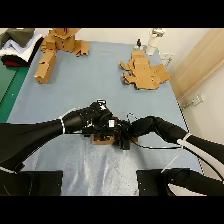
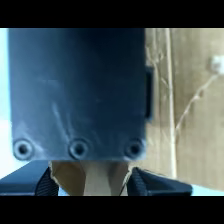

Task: Fold the box.

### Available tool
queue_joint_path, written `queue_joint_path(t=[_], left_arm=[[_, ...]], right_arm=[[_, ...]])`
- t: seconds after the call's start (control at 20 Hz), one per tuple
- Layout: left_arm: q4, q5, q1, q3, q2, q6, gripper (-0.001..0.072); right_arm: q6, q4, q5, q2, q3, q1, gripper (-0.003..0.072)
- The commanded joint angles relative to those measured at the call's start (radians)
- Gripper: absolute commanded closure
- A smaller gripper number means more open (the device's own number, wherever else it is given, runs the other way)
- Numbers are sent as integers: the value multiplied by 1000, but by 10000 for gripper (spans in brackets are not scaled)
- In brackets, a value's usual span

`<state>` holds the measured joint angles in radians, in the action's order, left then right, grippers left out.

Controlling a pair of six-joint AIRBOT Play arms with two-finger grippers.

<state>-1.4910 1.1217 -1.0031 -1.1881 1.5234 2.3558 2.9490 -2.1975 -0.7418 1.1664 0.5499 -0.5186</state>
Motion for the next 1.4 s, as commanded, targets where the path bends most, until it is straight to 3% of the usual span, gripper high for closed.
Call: queue_joint_path(t=[0.0, 0.3, 0.55, 0.8, 1.35], left_arm=[[33, -68, 1, 0, 0, -11, 40], [27, -56, 19, 3, -19, -15, 51], [33, -62, 26, 80, -50, -14, 51], [33, -134, 38, 118, -117, -11, 51], [37, -154, 95, 226, -265, -11, 51]], right_arm=[[0, 2, 0, 0, 1, 0, 249], [0, 2, 0, 0, 1, 0, 249], [0, 2, 0, 0, 1, 0, 249], [0, 2, 0, 0, 1, 0, 249], [0, 2, 0, 0, 1, 0, 249]])
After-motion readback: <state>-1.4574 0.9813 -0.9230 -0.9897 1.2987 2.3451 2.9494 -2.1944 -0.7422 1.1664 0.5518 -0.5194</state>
